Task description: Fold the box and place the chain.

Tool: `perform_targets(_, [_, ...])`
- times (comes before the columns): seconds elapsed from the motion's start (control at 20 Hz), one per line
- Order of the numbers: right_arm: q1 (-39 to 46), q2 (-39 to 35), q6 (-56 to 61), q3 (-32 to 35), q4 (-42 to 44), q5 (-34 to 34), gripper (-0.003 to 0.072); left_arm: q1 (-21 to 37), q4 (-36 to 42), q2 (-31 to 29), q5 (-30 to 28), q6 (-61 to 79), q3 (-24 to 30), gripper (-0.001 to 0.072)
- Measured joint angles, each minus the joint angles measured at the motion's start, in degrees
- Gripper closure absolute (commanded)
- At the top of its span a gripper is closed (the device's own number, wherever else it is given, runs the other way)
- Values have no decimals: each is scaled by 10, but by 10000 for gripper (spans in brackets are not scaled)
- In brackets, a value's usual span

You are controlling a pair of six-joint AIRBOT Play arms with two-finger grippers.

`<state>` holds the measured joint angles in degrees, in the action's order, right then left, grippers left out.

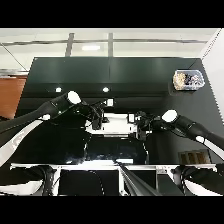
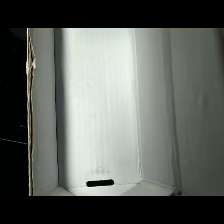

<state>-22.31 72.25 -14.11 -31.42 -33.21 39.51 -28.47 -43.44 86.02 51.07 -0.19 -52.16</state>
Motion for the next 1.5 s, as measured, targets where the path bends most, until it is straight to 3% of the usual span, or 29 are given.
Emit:
perform_targets(0.2, [5, 2, 1, 0, 0, 7, 26, 0, 0, 0, 0, 0, 0, 685])
perform_targets(0.25, [5, 2, 2, 0, 0, 7, 49, 0, 0, 0, 0, 0, 0, 685])
perform_targets(0.3, [6, 3, 2, 0, 0, 9, 137, 0, 0, 0, 0, 0, 0, 685])
perform_targets(0.45, [6, 3, 1, 0, 0, 11, 170, 0, 0, 0, 0, 0, 0, 672])
perform_targets(0.5, [6, 3, 1, 0, -1, 12, 258, 0, 1, 0, 0, 0, 0, 566])
perform_targets(0.6, [6, 3, 0, 0, -1, 12, 258, 0, -2, -2, 0, -5, 0, 282])
perform_targets(0.65, [6, 3, 0, 0, -1, 12, 258, 0, 1, -6, 0, -9, 0, 82])
perform_targets(0.7, [6, 3, 0, 0, -1, 12, 258, 0, -3, -12, 2, -17, 0, 0])
perform_targets(0.8, [6, 3, 0, 0, -1, 12, 258, 2, -24, -35, 12, -48, 0, 0])
perform_targets(0.95, [6, 3, 0, 0, -1, 12, 258, 9, -119, -90, 51, -153, 0, 6])
perform_targets(1.0, [6, 3, 0, 0, -1, 12, 258, 13, -155, -110, 67, -196, 0, 65])
perform_targets(1.05, [6, 3, 1, 0, -1, 12, 258, 18, -186, -130, 86, -242, 0, 295])
perform_targets(1.1, [6, 3, 1, 0, -1, 12, 258, 24, -209, -146, 106, -283, 0, 607])
perform_targets(1.15, [6, 3, 1, 0, -1, 12, 258, 31, -224, -159, 126, -326, 0, 674])
perform_targets(1.25, [6, 3, 1, 0, -1, 12, 258, 40, -219, -174, 172, -386, 2, 682])
perform_targets(1.35, [6, 3, 1, 0, -1, 12, 258, 45, -160, -182, 205, -421, 15, 685])
perform_targets(1.5, [6, 3, 1, 0, -1, 12, 258, 46, -16, -186, 177, -439, 60, 685])
